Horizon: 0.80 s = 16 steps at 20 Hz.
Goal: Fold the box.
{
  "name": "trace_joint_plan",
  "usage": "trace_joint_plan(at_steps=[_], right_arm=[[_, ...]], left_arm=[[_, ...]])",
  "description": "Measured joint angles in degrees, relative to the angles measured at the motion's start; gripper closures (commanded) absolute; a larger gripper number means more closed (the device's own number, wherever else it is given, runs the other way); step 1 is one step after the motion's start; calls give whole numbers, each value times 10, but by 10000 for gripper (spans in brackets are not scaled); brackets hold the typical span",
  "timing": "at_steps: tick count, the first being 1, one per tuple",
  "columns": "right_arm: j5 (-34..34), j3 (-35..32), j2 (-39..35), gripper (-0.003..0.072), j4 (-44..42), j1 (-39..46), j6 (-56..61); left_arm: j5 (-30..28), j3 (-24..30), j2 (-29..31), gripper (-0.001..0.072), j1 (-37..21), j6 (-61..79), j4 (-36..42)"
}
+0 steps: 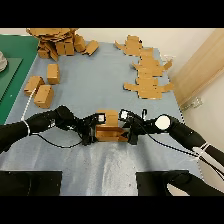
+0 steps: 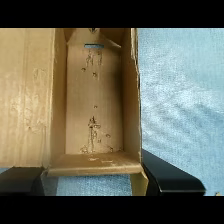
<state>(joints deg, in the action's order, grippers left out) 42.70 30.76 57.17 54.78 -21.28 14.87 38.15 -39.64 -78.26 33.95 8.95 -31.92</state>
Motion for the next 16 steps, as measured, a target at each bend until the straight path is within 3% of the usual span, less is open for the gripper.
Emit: trace_joint_plan(at_steps=[3, 9, 10, 11, 12, 16], right_arm=[[-7, 0, 17, 533, -32, -13, -25], [-30, 0, 33, 563, -54, -47, -41], [-39, 0, 35, 556, -57, -50, -43], [-46, 0, 37, 460, -62, -53, -43], [-51, 0, 39, 318, -67, -55, -43], [-56, 0, 47, 263, -89, -58, -44]], left_arm=[[0, 0, 0, 317, 0, 0, 0], [0, 0, 0, 317, 0, 0, 0], [0, 0, 0, 317, 0, 0, 0], [0, 0, 0, 317, 0, 0, 0], [0, 0, 0, 317, 0, 0, 0], [0, 0, 0, 317, 0, 0, 0]])
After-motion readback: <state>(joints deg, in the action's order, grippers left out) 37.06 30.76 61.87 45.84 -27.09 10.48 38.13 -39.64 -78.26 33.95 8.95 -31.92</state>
